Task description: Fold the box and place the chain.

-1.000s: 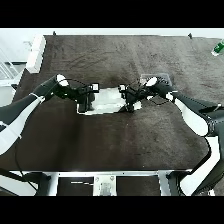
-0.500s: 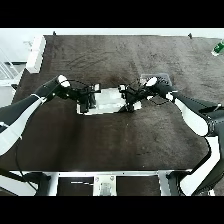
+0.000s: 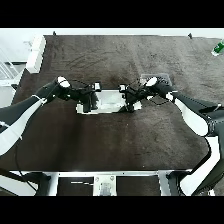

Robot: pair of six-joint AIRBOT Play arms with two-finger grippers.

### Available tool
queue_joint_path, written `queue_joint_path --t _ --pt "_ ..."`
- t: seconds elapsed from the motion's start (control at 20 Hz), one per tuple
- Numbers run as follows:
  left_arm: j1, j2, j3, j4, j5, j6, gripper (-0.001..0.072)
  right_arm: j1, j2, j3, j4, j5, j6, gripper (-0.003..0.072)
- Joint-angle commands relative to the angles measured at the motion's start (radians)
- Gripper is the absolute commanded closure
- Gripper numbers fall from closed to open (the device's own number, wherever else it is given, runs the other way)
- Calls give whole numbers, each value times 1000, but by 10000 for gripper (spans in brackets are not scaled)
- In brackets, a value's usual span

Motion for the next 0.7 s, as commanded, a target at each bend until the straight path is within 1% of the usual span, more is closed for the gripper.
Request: queue_joint_path --t 0.0,0.2,0.6,0.65 --pt "0 -1 -5 -48 23 18 164 1 0 0 0 0 -1 191" --pt "0 -35 -5 -50 -4 18 160 1 0 0 0 0 -1 192" --pt "0 -37 -5 -69 -5 18 169 1 0 0 0 0 -1 191" --pt "0 -37 -5 -67 -4 18 276 1 0 0 0 0 -1 191"
